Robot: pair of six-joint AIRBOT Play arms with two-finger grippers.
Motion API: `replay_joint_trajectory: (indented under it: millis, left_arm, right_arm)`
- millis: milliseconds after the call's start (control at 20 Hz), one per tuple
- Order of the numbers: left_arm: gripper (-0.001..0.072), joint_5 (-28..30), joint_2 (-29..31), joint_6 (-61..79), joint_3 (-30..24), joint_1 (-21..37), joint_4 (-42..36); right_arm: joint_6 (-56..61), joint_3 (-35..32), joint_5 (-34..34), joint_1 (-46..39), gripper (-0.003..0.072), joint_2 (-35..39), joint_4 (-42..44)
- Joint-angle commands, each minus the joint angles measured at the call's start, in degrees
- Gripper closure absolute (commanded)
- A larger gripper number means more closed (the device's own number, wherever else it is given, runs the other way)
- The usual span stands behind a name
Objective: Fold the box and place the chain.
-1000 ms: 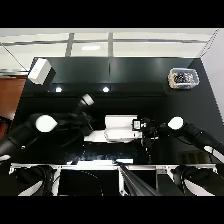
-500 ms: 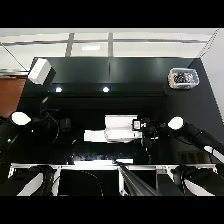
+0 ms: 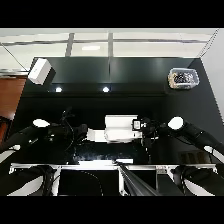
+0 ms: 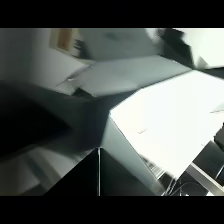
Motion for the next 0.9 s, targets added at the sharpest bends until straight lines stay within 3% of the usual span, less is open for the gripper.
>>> replay_joint_trajectory:
  millis: [0,200,250,300,350,400,600,850]
  left_arm:
    - [0.0683,1.4,-1.84,6.97,1.51,-4.02,-6.32]
    - [0.0676,1.01,-1.84,6.51,3.67,-4.0,-6.32]
    - [0.0595,0.09,-1.84,6.71,4.35,-4.0,-6.03]
    - [0.0341,-0.59,-1.84,6.88,5.2,-4.13,-5.14]
    - [0.0033,-1.75,-1.84,6.82,6.29,-4.31,-3.61]
    - [0.0004,-3.37,-1.84,6.8,7.39,-4.33,-2.54]
    - [0.0005,-6.25,-1.84,4.42,11.34,-6.14,0.52]
    - [0.0005,5.05,-1.84,-15.1,18.16,-17.53,22.23]
  right_arm:
    - [0.02,0.0,0.02,0.04,0.0497,-0.04,0.02]
    - [0.02,0.0,0.02,0.04,0.0497,-0.04,0.02]
    - [0.02,0.0,0.02,0.04,0.0497,-0.04,0.02]
    - [0.04,0.0,0.02,0.04,0.0496,-0.04,0.02]
    - [0.02,0.0,0.02,0.04,0.0497,-0.04,0.02]
    - [0.02,0.0,0.02,0.04,0.0497,-0.04,0.02]
    - [0.04,0.0,0.0,0.04,0.0497,-0.04,0.02]
    - [0.04,0.0,0.0,0.04,0.0497,-0.04,0.02]
